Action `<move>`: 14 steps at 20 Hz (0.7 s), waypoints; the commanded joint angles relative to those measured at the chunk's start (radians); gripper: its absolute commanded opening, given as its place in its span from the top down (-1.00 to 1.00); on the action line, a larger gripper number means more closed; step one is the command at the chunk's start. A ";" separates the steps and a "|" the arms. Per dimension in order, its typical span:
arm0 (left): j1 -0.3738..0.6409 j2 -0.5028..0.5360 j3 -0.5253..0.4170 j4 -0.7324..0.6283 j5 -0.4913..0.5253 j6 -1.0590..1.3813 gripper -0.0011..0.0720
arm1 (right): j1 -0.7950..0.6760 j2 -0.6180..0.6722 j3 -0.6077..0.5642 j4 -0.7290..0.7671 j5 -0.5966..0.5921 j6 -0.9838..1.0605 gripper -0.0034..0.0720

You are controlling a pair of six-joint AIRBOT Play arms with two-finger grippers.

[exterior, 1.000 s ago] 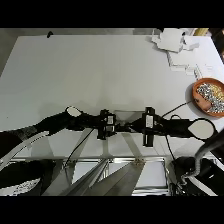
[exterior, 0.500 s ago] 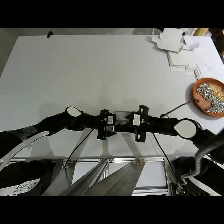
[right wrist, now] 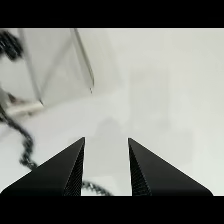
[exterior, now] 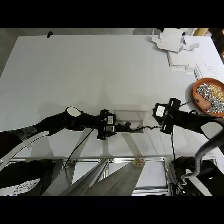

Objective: Fold the box and place the chain.

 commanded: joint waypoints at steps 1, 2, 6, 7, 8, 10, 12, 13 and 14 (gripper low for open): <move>0.001 0.000 0.001 0.000 0.000 0.000 0.22 | -0.101 -0.073 0.000 -0.020 0.031 -0.095 0.19; 0.001 0.000 0.001 0.000 0.000 0.000 0.22 | -0.101 -0.110 0.000 0.010 0.030 -0.128 0.19; 0.001 0.000 0.000 0.000 0.000 0.000 0.22 | -0.101 -0.236 0.000 0.075 0.035 -0.193 0.19; 0.001 0.000 0.001 0.000 0.000 0.001 0.22 | -0.101 -0.261 0.000 0.074 0.034 -0.196 0.19; 0.001 0.000 0.001 0.000 0.000 0.000 0.22 | -0.101 -0.286 0.000 0.076 0.036 -0.225 0.18; 0.001 0.000 0.001 0.000 0.000 0.000 0.22 | -0.101 -0.331 -0.002 0.101 0.037 -0.293 0.18; 0.001 0.000 0.001 0.000 0.000 0.000 0.22 | -0.101 -0.365 -0.002 0.151 0.046 -0.350 0.18; 0.001 0.000 0.001 0.000 0.000 0.001 0.22 | -0.101 -0.380 -0.002 0.179 0.064 -0.377 0.18; 0.001 0.000 0.001 0.000 0.000 0.000 0.22 | -0.101 -0.393 -0.002 0.193 0.086 -0.396 0.18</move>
